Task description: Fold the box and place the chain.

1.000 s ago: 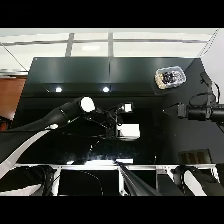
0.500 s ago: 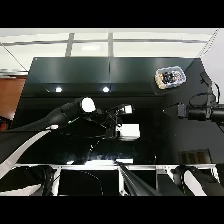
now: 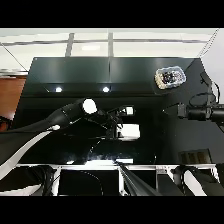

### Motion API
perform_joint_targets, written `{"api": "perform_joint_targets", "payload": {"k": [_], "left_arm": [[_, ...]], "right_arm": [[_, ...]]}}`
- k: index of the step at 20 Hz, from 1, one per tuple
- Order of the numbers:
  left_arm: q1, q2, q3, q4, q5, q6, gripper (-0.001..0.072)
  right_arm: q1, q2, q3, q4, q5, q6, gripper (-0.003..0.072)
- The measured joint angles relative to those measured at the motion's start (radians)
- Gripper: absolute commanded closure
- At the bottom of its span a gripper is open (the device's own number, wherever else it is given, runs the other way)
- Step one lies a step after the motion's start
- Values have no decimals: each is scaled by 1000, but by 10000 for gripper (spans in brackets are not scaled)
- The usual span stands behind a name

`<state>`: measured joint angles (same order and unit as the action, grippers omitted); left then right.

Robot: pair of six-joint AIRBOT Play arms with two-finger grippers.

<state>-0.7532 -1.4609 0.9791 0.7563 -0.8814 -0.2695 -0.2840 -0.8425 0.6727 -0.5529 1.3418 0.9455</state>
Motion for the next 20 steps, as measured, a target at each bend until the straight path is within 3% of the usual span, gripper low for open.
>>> {"api": "perform_joint_targets", "payload": {"k": [9,16,17,18,19,20], "left_arm": [[-90,-46,0,19,185,0,3],[-121,-52,0,29,220,0,32],[-122,-52,0,31,220,0,133],[-123,-52,0,33,220,0,396],[-122,-51,0,35,219,0,510],[-119,-50,0,37,216,0,510]], "right_arm": [[0,0,0,-2,-2,0,670],[0,0,0,-3,-3,0,670],[0,0,0,-3,-3,0,670],[0,0,0,-3,-3,0,671],[0,0,0,-3,-3,0,670],[0,0,0,-3,-3,0,670]]}}
